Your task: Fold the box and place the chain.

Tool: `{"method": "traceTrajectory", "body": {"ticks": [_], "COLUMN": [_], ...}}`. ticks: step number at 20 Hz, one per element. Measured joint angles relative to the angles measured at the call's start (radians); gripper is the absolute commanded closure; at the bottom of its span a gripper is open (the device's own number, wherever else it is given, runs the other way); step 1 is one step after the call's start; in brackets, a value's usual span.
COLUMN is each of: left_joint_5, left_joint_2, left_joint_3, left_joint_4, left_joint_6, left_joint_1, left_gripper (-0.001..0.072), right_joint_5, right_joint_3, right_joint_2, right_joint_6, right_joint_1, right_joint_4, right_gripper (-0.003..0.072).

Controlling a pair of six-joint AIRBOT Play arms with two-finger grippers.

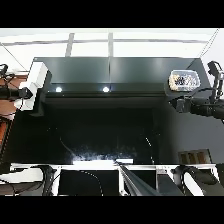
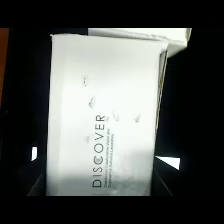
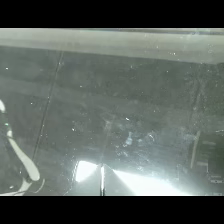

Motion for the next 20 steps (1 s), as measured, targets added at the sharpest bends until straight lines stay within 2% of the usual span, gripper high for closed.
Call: {"method": "traceTrajectory", "body": {"ticks": [5, 6, 7, 10, 12, 16, 17, 18, 19, 20], "left_joint_5": [0.018, 0.021, 0.022, 0.031, -0.003, -0.187, -0.243, -0.296, -0.349, -0.400], "left_joint_2": [-0.014, -0.014, -0.015, -0.014, -0.003, 0.039, 0.054, 0.074, 0.096, 0.120], "left_joint_3": [0.011, 0.012, 0.013, 0.022, 0.046, 0.154, 0.185, 0.217, 0.241, 0.257], "left_joint_4": [-0.011, -0.013, -0.013, -0.005, 0.024, 0.072, 0.076, 0.079, 0.079, 0.082], "left_joint_6": [0.012, 0.012, 0.014, 0.016, 0.014, 0.007, -0.005, -0.031, -0.076, -0.121], "left_joint_1": [-0.016, -0.019, -0.022, -0.028, -0.029, -0.029, -0.029, -0.029, -0.029, -0.029], "left_gripper": [0.0418, 0.0338, -0.0007, -0.0001, -0.0001, 0.0002, 0.0029, 0.0140, 0.0425, 0.0679], "right_joint_5": [-0.002, -0.001, 0.000, 0.006, 0.014, 0.012, 0.005, 0.002, 0.001, 0.004], "right_joint_3": [0.000, 0.000, 0.000, 0.000, 0.000, 0.007, 0.014, 0.024, 0.038, 0.051], "right_joint_2": [0.000, 0.000, 0.000, 0.000, 0.000, 0.000, 0.000, 0.000, 0.000, 0.000], "right_joint_6": [0.003, 0.006, 0.010, 0.014, 0.016, -0.048, -0.066, -0.076, -0.086, -0.092], "right_joint_1": [0.000, 0.000, 0.000, 0.000, 0.000, 0.000, 0.000, 0.000, 0.000, 0.000], "right_joint_4": [0.000, 0.000, 0.000, 0.000, 0.003, 0.114, 0.135, 0.142, 0.143, 0.137], "right_gripper": [0.0676, 0.0675, 0.0675, 0.0675, 0.0675, 0.0676, 0.0676, 0.0676, 0.0676, 0.0676]}}
